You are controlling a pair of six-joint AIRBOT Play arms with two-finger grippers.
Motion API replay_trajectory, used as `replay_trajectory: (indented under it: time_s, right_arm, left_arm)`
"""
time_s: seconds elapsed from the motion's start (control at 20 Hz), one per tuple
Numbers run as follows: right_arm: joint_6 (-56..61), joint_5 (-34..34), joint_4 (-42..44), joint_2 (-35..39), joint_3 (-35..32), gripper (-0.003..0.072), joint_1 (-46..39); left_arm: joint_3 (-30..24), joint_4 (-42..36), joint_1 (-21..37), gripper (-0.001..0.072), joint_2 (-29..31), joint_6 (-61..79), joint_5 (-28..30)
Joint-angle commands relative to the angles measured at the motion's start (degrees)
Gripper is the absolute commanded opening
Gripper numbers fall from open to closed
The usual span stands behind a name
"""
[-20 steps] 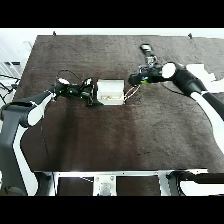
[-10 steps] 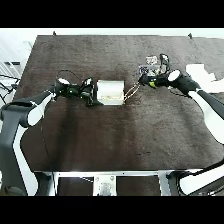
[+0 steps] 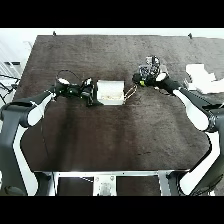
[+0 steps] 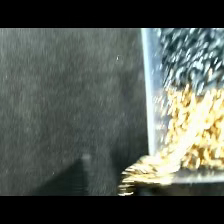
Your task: Fold the box and place the chain.
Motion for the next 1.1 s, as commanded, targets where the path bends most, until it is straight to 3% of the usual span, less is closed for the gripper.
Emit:
replay_trajectory:
  time_s: [0.0,0.05,0.25,0.6,0.9,1.05]
  right_arm:
    - [-0.09,-1.99,0.94,-0.94,1.07,0.0155,0.22]
    - [-0.07,-1.18,0.94,-0.90,1.07,0.0009,0.37]
    - [-0.57,4.72,0.28,3.23,1.03,0.0008,0.59]
    - [-0.68,13.97,-9.51,24.04,0.98,0.0008,2.71]
    - [-0.52,16.33,-13.90,34.69,0.98,0.0008,4.79]
    - [0.46,15.74,-18.03,35.71,1.01,0.0008,5.01]
  left_arm:
    - [0.04,0.00,0.04,0.0297,0.02,0.02,0.02]
    - [0.04,0.00,0.04,0.0297,0.02,0.02,0.02]
    - [0.04,0.00,0.04,0.0297,0.02,0.02,0.00]
    - [0.04,0.00,0.04,0.0297,0.02,0.02,0.00]
    - [0.04,0.00,0.04,0.0297,0.02,0.02,0.00]
    - [0.04,0.00,0.04,0.0297,0.02,0.02,0.00]
